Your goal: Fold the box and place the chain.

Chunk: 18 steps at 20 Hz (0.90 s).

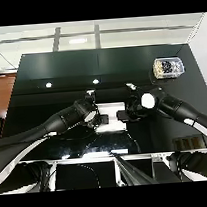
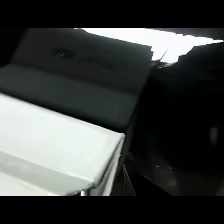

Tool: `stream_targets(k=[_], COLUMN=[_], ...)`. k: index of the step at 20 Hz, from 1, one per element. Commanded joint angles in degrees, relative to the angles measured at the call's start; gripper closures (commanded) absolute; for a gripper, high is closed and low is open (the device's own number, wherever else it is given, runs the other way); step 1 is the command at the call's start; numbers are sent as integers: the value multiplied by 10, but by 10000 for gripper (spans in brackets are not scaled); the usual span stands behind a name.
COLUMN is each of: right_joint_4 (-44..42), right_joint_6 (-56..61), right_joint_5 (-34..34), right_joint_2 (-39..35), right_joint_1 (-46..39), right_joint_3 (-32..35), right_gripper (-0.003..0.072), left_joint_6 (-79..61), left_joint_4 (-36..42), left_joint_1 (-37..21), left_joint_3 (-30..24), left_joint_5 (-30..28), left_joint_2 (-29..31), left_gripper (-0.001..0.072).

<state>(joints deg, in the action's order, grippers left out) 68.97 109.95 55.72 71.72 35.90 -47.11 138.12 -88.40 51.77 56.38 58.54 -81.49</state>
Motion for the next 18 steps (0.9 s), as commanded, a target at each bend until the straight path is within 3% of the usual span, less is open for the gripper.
stream_targets(k=[1, 6, 13, 14, 16, 18], right_joint_4=[68, 106, 143, 143, 143, 141], right_joint_6=[117, 163, 194, 197, 204, 204], right_joint_5=[-5, 25, 70, 72, 70, 68], right_joint_2=[2, 28, 66, 69, 70, 70], right_joint_1=[46, 78, 96, 96, 99, 99], right_joint_3=[-10, -26, -57, -57, -57, -57], right_gripper=[401, 446, 446, 481, 634, 670], left_joint_6=[-1, -1, -1, -1, -1, -1], left_joint_4=[0, 0, 0, 0, 0, 0], left_joint_1=[0, 0, 0, 0, 0, 0], left_joint_3=[1, 1, 1, 1, 1, 1], left_joint_5=[0, 0, 0, 0, 0, 0], left_joint_2=[0, 0, 0, 0, 0, 0], left_gripper=[681, 680, 680, 681, 680, 680])
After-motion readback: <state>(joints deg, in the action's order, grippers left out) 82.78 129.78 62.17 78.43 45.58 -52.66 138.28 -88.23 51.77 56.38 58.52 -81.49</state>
